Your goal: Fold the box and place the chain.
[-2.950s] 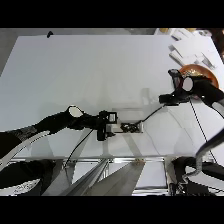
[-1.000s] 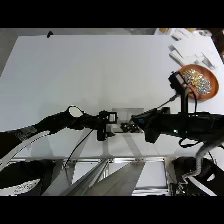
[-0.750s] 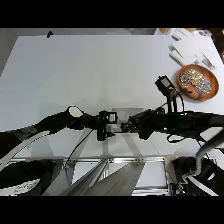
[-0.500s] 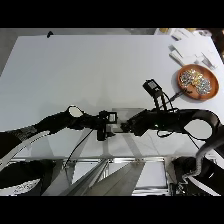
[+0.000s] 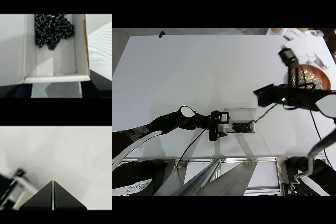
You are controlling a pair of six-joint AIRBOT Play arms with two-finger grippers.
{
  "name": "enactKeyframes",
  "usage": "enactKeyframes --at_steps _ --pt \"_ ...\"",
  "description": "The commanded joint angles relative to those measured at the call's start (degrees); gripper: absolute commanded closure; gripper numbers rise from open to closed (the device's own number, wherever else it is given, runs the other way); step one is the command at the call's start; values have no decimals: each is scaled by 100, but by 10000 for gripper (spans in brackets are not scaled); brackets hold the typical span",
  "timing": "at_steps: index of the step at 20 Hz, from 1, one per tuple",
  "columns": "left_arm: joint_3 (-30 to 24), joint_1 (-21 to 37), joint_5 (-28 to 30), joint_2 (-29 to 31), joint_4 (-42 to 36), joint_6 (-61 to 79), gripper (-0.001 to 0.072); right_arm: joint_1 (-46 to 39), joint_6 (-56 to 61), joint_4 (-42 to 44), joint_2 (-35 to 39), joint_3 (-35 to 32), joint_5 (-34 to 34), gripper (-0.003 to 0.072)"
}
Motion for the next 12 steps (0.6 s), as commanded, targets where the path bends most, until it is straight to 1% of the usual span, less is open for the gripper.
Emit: enactKeyframes --at_steps 1,2,5,6,8,12 --pt "0 2 0 2 2 0 574 -929 518 -909 -372 116 -94 666" --pt "0 2 0 2 2 0 574 -1060 717 -1152 -595 116 -52 666" --pt "0 2 2 2 2 2 574 -1237 728 -1606 -1325 111 243 664" --pt "0 2 0 2 2 2 574 -1250 737 -1773 -1585 111 317 643" --pt "0 2 2 2 2 0 574 -1250 970 -1939 -2024 111 372 392" --pt "0 2 0 2 2 0 574 -1250 1016 -1985 -2647 105 575 387"
